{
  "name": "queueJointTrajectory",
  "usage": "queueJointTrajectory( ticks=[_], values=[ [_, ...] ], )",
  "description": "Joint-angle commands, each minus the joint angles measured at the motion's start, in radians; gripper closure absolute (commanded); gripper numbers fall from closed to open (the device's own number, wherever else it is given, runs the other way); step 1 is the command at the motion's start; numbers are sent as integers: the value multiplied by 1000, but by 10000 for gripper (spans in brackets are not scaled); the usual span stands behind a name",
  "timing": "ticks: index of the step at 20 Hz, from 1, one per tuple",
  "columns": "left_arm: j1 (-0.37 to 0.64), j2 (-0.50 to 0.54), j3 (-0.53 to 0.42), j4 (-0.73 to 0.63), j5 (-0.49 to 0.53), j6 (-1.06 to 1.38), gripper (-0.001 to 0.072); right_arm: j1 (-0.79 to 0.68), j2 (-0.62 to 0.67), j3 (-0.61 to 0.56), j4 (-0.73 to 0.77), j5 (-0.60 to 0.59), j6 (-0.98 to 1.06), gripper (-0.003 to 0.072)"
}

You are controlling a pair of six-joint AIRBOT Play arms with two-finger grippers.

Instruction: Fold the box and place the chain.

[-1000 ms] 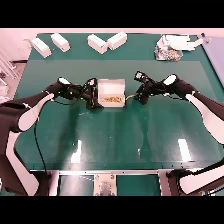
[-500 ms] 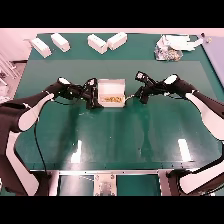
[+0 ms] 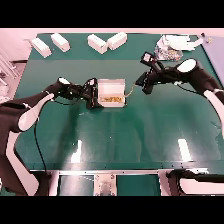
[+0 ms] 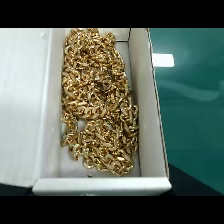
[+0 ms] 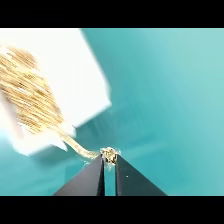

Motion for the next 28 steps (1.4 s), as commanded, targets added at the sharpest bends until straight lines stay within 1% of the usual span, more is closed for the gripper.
queueJointTrajectory(
  ticks=[1, 3, 6, 8, 11, 16, 18, 19, 20, 21, 22, 24, 25, 26, 28],
  values=[
    [1, 0, 0, 0, 0, 0, 234, 63, 167, 2, 19, 55, 95, 673],
    [1, 0, 0, 0, 0, 0, 234, 111, 210, 2, 19, 53, 102, 673],
    [1, 0, 0, 0, 0, 0, 234, 149, 188, -5, 24, 53, 102, 675],
    [1, 0, 0, 0, 0, 0, 234, 156, 138, -6, 31, 54, 102, 675],
    [1, 0, 0, 0, 0, 0, 234, 167, 37, -6, 90, 54, 86, 675],
    [1, 0, 0, 0, 0, 0, 234, 200, -129, -6, 116, 53, 45, 674],
    [1, 0, 0, 0, 0, 0, 233, 204, -175, -6, 117, 22, 46, 671],
    [1, 0, 0, 0, 0, 0, 234, 204, -189, -6, 116, -10, 46, 647],
    [1, 0, 0, 0, 0, 0, 234, 204, -195, -6, 116, -55, 46, 525],
    [1, 0, 0, 0, 0, 0, 234, 204, -195, -5, 116, -96, 49, 425],
    [1, 0, 0, 0, 0, 0, 234, 204, -195, 0, 116, -140, 49, 406],
    [1, 0, 0, 0, 0, 0, 234, 201, -194, 11, 116, -177, 49, 389],
    [1, 0, 0, 0, 0, 0, 234, 200, -193, 14, 116, -177, 49, 247],
    [1, 0, 0, 0, 0, 0, 234, 200, -192, 14, 116, -180, 49, 136],
    [1, 0, 0, 0, 0, 0, 234, 200, -192, 14, 115, -179, 71, 121]
  ],
)
